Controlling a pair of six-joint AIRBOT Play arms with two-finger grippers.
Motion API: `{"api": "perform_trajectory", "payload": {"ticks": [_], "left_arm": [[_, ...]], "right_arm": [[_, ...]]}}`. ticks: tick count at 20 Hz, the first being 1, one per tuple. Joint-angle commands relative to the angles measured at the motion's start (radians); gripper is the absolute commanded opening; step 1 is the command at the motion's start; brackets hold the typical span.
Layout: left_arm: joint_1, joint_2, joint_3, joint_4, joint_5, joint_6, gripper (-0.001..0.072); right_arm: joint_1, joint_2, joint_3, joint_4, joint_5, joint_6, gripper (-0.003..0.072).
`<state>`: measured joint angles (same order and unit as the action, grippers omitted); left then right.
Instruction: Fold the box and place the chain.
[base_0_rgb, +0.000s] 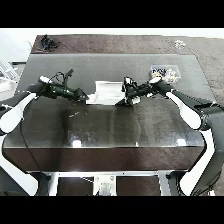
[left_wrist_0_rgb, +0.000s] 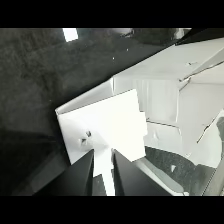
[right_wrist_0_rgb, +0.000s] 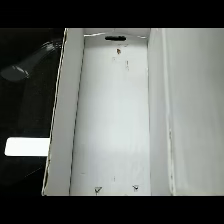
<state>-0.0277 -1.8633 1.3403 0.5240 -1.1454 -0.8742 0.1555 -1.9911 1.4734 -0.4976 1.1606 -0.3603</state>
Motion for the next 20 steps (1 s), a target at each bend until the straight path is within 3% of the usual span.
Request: {"api": "perform_trajectory", "payload": {"ticks": [1,5,15,16,17,19,20], "left_arm": [[0.032,0.003,0.001,0.019,-0.026,0.0,0.0159],[0.075,0.003,0.001,0.069,-0.029,-0.003,0.0159],[0.033,0.0,0.0,0.059,0.027,0.01,0.0161],[0.033,0.0,0.0,0.059,0.027,0.01,0.0232],[0.033,-0.001,0.0,0.055,0.027,0.011,0.0255],[0.033,-0.003,0.0,0.053,0.03,0.011,0.0233],[0.033,-0.003,0.0,0.06,0.031,0.01,0.0108]], "right_arm": [[0.0,0.0,0.0,0.0,0.0,0.0,0.0586],[0.0,0.0,0.0,0.0,0.0,0.0,0.0587],[0.0,0.0,0.0,0.0,0.0,0.0,0.0587],[0.0,0.0,0.0,0.0,0.0,0.0,0.0586],[0.0,0.0,0.0,0.0,0.0,0.0,0.0587],[0.0,0.0,0.0,0.0,0.0,0.0,0.0587],[0.0,0.0,0.0,0.0,0.0,0.0,0.0587]]}}
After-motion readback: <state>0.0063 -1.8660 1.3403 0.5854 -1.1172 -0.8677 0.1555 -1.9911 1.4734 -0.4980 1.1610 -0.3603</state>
